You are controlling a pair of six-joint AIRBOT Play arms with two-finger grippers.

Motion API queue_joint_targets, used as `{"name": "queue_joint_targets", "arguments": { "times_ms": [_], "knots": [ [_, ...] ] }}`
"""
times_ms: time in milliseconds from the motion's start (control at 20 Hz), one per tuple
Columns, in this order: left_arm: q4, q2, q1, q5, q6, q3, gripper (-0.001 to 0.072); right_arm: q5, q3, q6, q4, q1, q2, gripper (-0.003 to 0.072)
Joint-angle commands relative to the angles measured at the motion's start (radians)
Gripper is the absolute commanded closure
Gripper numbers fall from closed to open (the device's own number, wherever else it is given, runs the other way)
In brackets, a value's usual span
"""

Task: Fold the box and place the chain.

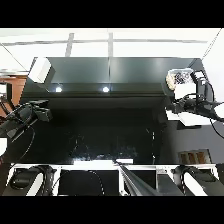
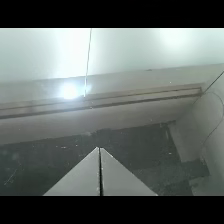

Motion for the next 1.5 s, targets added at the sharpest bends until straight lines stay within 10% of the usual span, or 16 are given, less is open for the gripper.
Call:
{"name": "queue_joint_targets", "arguments": {
  "times_ms": [0,700,1100,1150,1200,1250,1450],
  "knots": [
    [0.0,0.001,-0.001,0.0,0.0,0.0,0.0681,0.0,0.0,0.0,0.0,0.001,0.0,0.0669],
    [-0.003,0.001,-0.001,0.013,-0.002,0.0,0.0681,-0.003,0.0,0.0,0.016,0.001,0.0,0.0669],
    [-0.004,-0.034,-0.003,0.275,-0.002,-0.009,0.0681,-0.198,-0.003,0.04,0.141,0.002,-0.031,0.0663],
    [-0.004,-0.054,-0.002,0.311,-0.003,-0.009,0.066,-0.272,-0.003,0.105,0.139,0.0,-0.054,0.0397],
    [-0.007,-0.078,-0.003,0.335,-0.003,-0.009,0.0409,-0.311,-0.003,0.149,0.139,-0.002,-0.078,-0.0033],
    [-0.009,-0.1,-0.003,0.341,-0.003,-0.009,0.0014,-0.333,0.0,0.147,0.127,-0.005,-0.102,-0.0031],
    [-0.03,-0.149,-0.003,0.275,-0.011,-0.009,-0.0009,-0.32,0.142,0.318,-0.143,-0.217,-0.192,-0.0031]
  ]
}}
